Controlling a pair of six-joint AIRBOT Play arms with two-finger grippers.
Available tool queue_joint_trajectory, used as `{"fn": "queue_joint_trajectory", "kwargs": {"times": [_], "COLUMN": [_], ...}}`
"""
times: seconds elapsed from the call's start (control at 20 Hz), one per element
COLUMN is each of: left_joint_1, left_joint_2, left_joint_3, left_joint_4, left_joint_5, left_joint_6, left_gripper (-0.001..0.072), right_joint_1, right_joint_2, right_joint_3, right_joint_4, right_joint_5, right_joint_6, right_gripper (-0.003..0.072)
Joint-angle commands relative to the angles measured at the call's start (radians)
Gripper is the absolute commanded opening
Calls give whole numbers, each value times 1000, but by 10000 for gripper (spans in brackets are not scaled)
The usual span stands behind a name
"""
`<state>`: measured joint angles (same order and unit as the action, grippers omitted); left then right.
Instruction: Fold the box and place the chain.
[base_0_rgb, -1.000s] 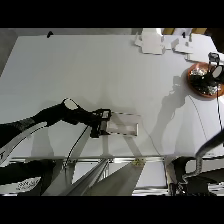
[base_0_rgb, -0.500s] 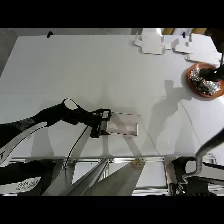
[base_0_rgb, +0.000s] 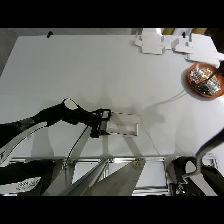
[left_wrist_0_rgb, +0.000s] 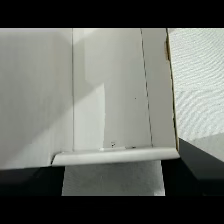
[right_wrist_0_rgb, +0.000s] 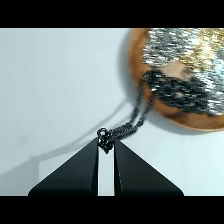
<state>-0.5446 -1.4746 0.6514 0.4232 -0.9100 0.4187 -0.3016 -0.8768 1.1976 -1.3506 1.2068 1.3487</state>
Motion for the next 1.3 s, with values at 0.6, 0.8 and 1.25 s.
{"fn": "queue_joint_trajectory", "kwargs": {"times": [0.6,0.8,1.25], "left_joint_1": [1,1,1], "left_joint_2": [0,0,0], "left_joint_3": [1,1,1], "left_joint_4": [0,0,0], "left_joint_5": [0,0,0], "left_joint_6": [0,0,0], "left_gripper": [272,272,272], "right_joint_1": [728,960,1226], "right_joint_2": [310,308,121], "right_joint_3": [-43,-223,-392], "right_joint_4": [124,113,-48], "right_joint_5": [85,-109,-338], "right_joint_6": [266,341,461], "right_gripper": [18,18,19]}}
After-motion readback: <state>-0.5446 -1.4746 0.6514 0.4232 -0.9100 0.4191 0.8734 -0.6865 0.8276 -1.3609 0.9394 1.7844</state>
